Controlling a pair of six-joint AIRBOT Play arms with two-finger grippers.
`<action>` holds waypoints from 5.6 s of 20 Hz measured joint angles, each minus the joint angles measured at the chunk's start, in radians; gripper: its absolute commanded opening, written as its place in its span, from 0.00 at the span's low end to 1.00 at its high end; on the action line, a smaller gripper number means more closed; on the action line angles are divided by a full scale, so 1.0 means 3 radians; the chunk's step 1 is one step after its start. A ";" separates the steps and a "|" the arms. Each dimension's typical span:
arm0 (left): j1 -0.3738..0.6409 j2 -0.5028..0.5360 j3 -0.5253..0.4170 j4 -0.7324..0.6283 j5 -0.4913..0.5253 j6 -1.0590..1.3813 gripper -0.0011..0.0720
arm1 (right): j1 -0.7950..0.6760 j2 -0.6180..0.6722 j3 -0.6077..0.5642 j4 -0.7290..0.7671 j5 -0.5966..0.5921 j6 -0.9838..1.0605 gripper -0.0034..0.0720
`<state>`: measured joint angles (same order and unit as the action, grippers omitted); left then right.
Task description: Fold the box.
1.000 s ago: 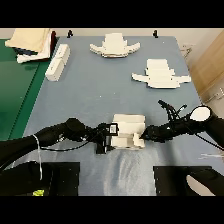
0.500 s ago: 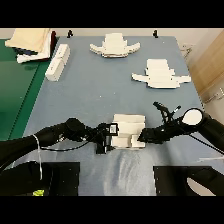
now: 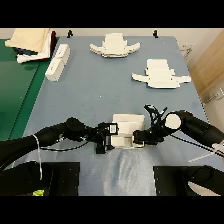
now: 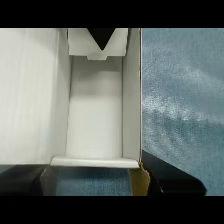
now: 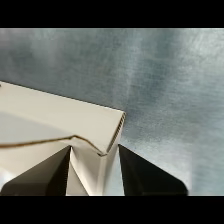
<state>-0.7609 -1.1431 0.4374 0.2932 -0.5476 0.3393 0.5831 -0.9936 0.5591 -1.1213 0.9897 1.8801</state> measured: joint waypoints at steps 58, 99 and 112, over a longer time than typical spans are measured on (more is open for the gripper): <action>-0.0004 0.0000 0.0000 -0.0003 -0.0011 0.0003 0.83 | 0.1053 -0.0779 0.0713 -0.1570 0.0771 0.2219 0.51; 0.0000 0.0000 0.0000 -0.0009 -0.0020 0.0003 0.49 | 0.1054 -0.0779 0.0801 -0.1455 0.0860 0.2084 0.21; 0.0000 0.0000 0.0000 -0.0009 -0.0019 0.0001 0.49 | 0.1053 -0.0779 0.0810 -0.1531 0.0941 0.2093 0.83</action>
<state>-0.7609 -1.1431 0.4374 0.2905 -0.5533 0.3397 0.8989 -1.2274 0.8021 -1.5806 1.2720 2.5080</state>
